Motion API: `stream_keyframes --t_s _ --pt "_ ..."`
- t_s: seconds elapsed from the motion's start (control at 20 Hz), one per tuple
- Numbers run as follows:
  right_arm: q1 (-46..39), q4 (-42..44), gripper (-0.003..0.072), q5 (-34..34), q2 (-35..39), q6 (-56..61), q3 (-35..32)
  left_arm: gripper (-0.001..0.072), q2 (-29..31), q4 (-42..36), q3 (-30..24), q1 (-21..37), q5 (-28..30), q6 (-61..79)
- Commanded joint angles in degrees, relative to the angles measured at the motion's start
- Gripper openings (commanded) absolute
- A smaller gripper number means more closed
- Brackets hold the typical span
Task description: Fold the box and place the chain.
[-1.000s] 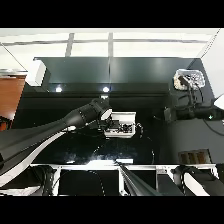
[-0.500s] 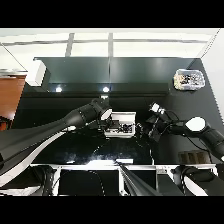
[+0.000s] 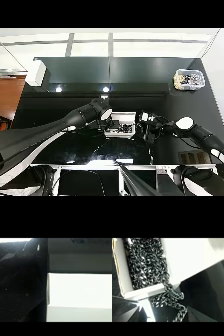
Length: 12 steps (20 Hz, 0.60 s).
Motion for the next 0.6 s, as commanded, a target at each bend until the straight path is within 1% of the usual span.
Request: stream_keyframes --t_s 0.0,0.15,0.3,0.35,0.45,0.5,0.55 --pt "2.3 1.0 0.0712 -5.2 -1.3 -2.3 0.0 0.0026 0.0 0.0 0.0 0.0 0.0 0.0" --pt "2.4 -1.3 0.0713 -5.1 -1.4 -2.3 0.0 0.0026 0.0 0.0 0.0 0.0 0.0 0.0" --pt "2.4 -1.3 0.0709 -5.1 -2.4 -2.3 0.2 0.0026 0.0 0.0 0.0 0.0 0.0 0.0" --pt "2.4 -1.3 0.0616 -5.0 -2.4 -2.3 0.3 0.0026 0.0 0.0 0.0 0.0 0.0 0.0" --pt "2.4 -1.2 0.0575 -5.0 -2.6 -2.3 0.5 0.0026 0.0 0.0 0.0 0.0 0.0 0.0" --pt "2.4 -1.2 0.0422 -5.0 -2.6 -2.2 0.5 0.0026 0.0 0.0 0.0 0.0 0.0 0.0" --pt "2.4 -1.2 0.0382 -5.0 -2.6 -2.1 0.5 0.0026 0.0 0.0 0.0 0.0 0.0 0.0"
